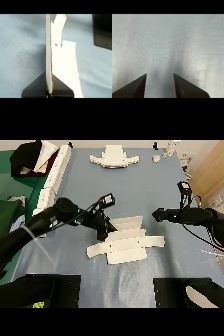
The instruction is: Fold the box.
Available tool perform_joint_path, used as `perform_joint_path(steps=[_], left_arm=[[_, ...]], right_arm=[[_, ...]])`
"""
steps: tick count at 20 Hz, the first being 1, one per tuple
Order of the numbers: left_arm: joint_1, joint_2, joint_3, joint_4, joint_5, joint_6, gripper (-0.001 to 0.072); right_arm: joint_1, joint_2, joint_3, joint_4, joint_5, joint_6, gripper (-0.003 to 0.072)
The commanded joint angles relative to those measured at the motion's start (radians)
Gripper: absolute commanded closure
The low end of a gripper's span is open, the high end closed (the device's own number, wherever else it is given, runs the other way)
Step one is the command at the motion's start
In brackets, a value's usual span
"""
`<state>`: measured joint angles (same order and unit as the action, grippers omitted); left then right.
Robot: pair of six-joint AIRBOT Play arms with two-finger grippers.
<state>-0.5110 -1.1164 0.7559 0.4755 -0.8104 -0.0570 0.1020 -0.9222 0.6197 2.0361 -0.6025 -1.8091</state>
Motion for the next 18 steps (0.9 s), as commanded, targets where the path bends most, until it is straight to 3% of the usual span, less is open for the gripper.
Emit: perform_joint_path(steps=[1,3,9,18], left_arm=[[-0.116,0.192,-0.19,-0.009,0.383,0.194,0.0703],[-0.166,0.233,-0.257,-0.024,0.463,0.201,0.0703],[-0.295,0.242,-0.336,-0.034,0.483,0.203,0.0702],[-0.293,0.201,-0.343,-0.034,0.484,0.168,0.0698]], right_arm=[[0.0,-0.001,0.017,-0.005,0.04,0.089,0.016],[0.0,-0.001,0.016,-0.002,0.041,0.093,0.016],[0.0,-0.001,0.016,0.002,0.042,0.108,0.0161],[0.0,-0.001,0.016,0.003,0.04,0.119,0.0161]])
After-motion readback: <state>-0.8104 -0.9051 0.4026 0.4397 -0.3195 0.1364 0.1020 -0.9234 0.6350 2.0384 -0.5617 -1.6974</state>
